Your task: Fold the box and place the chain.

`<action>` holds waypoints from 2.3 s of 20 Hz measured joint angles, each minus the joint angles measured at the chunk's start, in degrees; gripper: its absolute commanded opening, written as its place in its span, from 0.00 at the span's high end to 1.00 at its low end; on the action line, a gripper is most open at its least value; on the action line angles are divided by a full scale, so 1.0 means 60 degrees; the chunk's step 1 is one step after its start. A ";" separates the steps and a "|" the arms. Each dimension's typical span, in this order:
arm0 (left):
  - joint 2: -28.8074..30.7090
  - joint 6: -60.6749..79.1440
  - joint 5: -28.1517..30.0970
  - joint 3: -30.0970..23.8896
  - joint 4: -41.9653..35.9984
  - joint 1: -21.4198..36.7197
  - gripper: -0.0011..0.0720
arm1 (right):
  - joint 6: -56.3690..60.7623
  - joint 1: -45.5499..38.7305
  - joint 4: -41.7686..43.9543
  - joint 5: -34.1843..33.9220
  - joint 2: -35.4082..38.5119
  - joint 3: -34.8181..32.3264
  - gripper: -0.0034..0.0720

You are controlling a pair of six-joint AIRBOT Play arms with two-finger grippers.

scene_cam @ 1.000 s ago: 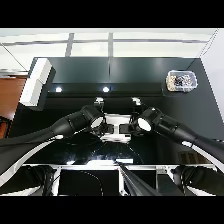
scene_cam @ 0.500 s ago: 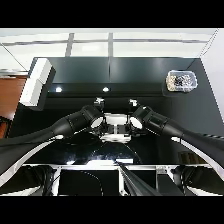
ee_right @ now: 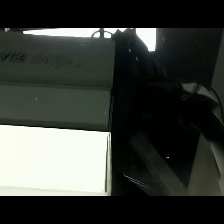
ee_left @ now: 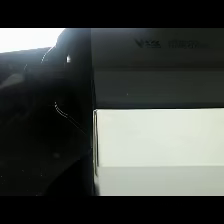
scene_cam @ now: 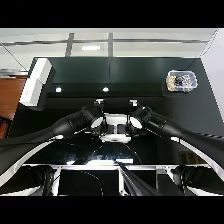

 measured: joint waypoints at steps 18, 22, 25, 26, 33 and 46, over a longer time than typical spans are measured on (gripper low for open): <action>0.0000 0.0015 -0.0011 0.0000 0.0007 0.0000 0.95 | -0.0743 -0.0051 0.0007 0.0554 0.0816 0.0000 0.43; 0.0000 0.0011 -0.0004 0.0000 0.0000 0.0000 0.95 | -0.1457 -0.0481 -0.0404 0.1304 0.2459 0.0000 0.43; 0.0000 0.0007 0.0000 0.0000 0.0000 0.0000 0.95 | -0.1690 -0.1217 -0.2215 0.1832 0.3599 0.0000 0.43; 0.0000 0.0007 0.0000 0.0000 0.0000 0.0000 0.95 | -0.1723 -0.1563 -0.3042 0.1909 0.3785 -0.0011 0.43; 0.0000 0.0000 0.0004 0.0000 -0.0004 0.0000 0.95 | -0.1410 -0.6058 -0.5676 -0.0073 0.3024 -0.0098 0.00; 0.0000 -0.0004 0.0007 0.0000 -0.0004 0.0000 0.95 | -0.1147 -0.9329 -0.2036 -0.1002 -0.2903 0.5967 0.00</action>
